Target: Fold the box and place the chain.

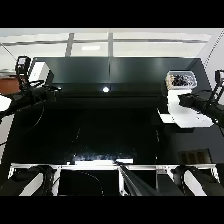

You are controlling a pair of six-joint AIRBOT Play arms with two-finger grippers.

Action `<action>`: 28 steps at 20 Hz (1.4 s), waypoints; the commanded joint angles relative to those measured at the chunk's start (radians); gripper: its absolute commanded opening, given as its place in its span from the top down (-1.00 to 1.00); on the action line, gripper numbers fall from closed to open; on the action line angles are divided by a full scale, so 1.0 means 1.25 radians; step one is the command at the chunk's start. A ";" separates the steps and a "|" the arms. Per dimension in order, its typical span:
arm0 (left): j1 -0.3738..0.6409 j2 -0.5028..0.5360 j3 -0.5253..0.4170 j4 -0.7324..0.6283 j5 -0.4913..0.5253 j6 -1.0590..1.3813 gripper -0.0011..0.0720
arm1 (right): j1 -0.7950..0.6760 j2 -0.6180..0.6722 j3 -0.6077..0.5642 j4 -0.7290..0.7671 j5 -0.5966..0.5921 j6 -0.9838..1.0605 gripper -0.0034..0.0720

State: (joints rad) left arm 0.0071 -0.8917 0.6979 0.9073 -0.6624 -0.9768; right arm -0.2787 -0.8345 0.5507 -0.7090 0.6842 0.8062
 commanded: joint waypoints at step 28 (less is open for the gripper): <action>-0.012 -0.001 -0.001 -0.006 0.009 -0.002 -0.96 | -0.319 -0.055 0.121 -0.403 -0.124 0.421 -0.94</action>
State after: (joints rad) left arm -0.0059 -0.8925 0.6971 0.8993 -0.6537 -0.9798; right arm -0.4774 -0.8616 0.6266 -0.9672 0.5610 1.0878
